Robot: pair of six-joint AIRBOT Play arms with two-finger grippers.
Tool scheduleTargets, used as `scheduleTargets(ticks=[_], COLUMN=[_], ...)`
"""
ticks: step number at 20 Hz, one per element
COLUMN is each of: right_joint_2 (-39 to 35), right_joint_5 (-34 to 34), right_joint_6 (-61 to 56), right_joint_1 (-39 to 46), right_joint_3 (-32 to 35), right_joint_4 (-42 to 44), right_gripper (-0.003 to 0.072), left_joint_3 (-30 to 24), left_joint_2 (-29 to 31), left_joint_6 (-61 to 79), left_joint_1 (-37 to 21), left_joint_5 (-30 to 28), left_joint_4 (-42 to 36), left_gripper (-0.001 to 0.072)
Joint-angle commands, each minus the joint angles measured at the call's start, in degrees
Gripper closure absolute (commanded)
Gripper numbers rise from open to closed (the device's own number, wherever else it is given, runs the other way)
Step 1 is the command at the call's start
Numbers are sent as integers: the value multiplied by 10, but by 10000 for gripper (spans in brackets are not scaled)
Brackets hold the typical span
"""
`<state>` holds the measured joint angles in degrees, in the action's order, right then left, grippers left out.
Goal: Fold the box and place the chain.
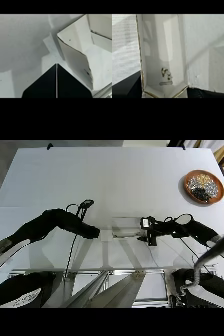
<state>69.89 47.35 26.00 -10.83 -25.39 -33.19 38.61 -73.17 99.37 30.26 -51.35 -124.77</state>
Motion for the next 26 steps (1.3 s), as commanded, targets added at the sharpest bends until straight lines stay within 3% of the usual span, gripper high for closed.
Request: scheduleTargets(ticks=[1, 15, 16, 17, 18, 21, 24, 26], right_joint_2=[-1, -1, -1, -1, -1, -1, -1, -1], right_joint_5=[0, 0, 0, 0, 0, 0, 0, 0], right_joint_6=[0, 0, 0, 0, 0, 0, 0, 0], right_joint_1=[0, 0, 0, 0, 0, 0, 0, 0], right_joint_3=[0, 0, 0, 0, 0, 0, 0, 0], right_joint_4=[0, 0, 0, 0, 0, 0, 0, 0], right_gripper=[288, 288, 288, 288, 288, 288, 288, 288], left_joint_3=[0, 0, 1, 1, 2, 2, 2, 2], left_joint_2=[-24, -11, -4, 2, 5, 6, 6, 6], left_joint_6=[-3, 39, 46, 48, 47, 47, 45, 45], left_joint_1=[6, 31, 33, 34, 37, 52, 63, 66], left_joint_5=[10, 51, 58, 67, 75, 89, 100, 105], left_joint_4=[-8, -81, -80, -81, -82, -90, -103, -109], left_gripper=[700, 695, 648, 508, 426, 424, 252, 252])
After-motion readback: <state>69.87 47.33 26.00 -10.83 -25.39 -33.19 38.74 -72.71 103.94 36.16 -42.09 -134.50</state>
